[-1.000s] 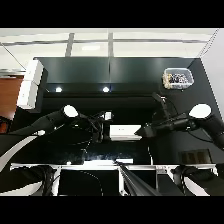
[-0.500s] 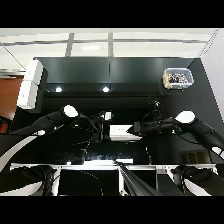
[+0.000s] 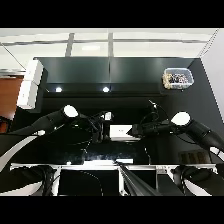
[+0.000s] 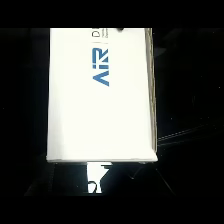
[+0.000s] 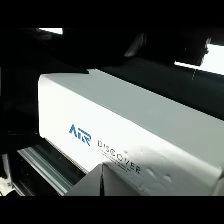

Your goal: Fold the box and place the chain.

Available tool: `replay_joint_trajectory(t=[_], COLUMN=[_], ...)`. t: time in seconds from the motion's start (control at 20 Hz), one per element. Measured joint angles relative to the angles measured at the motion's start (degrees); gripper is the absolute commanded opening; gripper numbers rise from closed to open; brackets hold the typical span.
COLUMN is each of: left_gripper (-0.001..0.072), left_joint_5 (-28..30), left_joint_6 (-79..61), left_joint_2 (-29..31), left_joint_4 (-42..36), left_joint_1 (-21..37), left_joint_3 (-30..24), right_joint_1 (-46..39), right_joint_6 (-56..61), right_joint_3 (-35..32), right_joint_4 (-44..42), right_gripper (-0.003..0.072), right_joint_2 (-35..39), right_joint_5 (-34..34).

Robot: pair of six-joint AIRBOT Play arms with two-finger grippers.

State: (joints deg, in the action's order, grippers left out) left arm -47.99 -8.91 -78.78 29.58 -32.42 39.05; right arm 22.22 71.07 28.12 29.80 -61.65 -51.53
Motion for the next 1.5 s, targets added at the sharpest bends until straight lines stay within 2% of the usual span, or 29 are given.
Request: replay_joint_trajectory(t=[0.15,0.25,0.3,0.35,0.55,0.7,0.9,1.05,1.25,1.5], left_gripper=[0.0432,0.0432,0.0515,0.0714,0.072,0.072,0.0712,0.0709,0.0712,0.0712], left_joint_5=[-0.1,-0.2,-0.1,-0.2,-0.5,-0.7,-1.0,1.0,3.0,5.3], left_joint_6=[0.3,0.5,0.5,0.5,5.2,11.4,16.4,18.5,20.1,22.9], left_joint_2=[0.0,0.4,0.9,1.7,6.0,9.6,11.4,9.5,3.8,-1.1], left_joint_4=[-0.1,0.0,0.0,0.4,5.9,12.9,14.7,13.7,12.8,12.3], left_joint_1=[0.0,0.0,0.0,0.1,0.2,0.3,-1.2,-4.0,-8.5,-11.6], left_joint_3=[0.0,0.0,0.0,0.0,0.1,0.2,3.1,6.8,12.3,16.8], right_joint_1=[-0.9,-3.7,-5.7,-8.5,-20.6,-27.4,-30.9,-31.7,-32.1,-32.2], right_joint_6=[-3.1,-4.0,-3.9,-3.6,-2.7,-2.4,-2.5,-3.0,-3.8,-4.2], right_joint_3=[1.2,4.2,6.2,8.5,16.8,19.5,20.7,21.0,21.1,21.2], right_joint_4=[-0.6,1.3,2.1,4.5,10.6,12.6,14.2,14.7,15.5,21.5], right_gripper=[0.0021,0.0021,0.0021,0.0021,0.0021,0.0021,0.0021,0.0021,0.0021,0.0021], right_joint_2=[-0.2,0.4,1.0,1.8,6.9,9.9,11.3,11.7,11.8,11.8], right_joint_5=[-1.4,-5.8,-9.0,-13.0,-22.1,-24.9,-25.4,-25.4,-24.7,-24.2])
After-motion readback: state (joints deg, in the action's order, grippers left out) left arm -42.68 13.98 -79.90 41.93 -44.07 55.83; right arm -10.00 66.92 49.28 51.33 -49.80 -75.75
